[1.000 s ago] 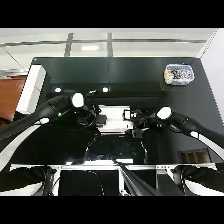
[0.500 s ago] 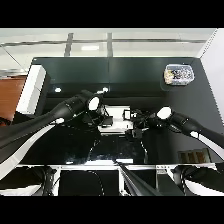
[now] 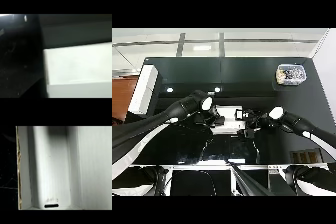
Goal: Fold the box and place the chain.
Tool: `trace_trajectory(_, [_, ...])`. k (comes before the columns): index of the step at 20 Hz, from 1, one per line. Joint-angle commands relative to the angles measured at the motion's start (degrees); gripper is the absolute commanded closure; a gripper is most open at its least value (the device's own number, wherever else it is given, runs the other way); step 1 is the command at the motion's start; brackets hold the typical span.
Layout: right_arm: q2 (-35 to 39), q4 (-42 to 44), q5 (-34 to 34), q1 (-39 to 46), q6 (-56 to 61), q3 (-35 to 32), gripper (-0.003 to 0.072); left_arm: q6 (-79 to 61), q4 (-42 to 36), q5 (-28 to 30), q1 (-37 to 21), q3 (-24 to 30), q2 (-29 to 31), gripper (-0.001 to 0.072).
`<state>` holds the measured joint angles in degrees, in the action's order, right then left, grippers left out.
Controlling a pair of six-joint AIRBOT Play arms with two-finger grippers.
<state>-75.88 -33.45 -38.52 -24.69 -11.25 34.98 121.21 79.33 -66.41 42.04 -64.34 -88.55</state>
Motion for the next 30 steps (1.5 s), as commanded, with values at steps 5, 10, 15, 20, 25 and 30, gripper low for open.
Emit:
trace_trajectory(5, [-0.04, -0.04, 0.02, -0.02, -0.13, 0.07, 0.0489, 0.44, -1.84, 0.13, 0.02, -0.11, -0.2, 0.0342])
trace_trajectory(10, [-0.04, -0.04, 0.02, -0.02, -0.13, 0.07, 0.0489, 1.49, 0.13, 0.59, 0.02, -0.09, -0.2, 0.0377])
trace_trajectory(15, [-0.04, -0.04, 0.02, -0.02, -0.13, 0.07, 0.0489, 1.6, -0.33, 2.95, 0.04, -0.09, -0.2, 0.0683])
trace_trajectory(20, [-0.04, -0.04, 0.02, -0.02, -0.13, 0.07, 0.0489, 1.57, -0.52, 2.71, 0.04, -0.09, -0.2, 0.0683])
trace_trajectory(25, [-0.04, -0.04, -0.04, -0.02, -0.13, 0.07, 0.0489, 1.57, -0.57, 2.56, 0.04, -0.09, -0.2, 0.0683])
trace_trajectory(30, [-0.04, 0.2, 0.0, -0.02, -0.09, 0.07, 0.0489, 1.53, -0.46, 1.79, 0.04, -0.09, -0.2, 0.0683])
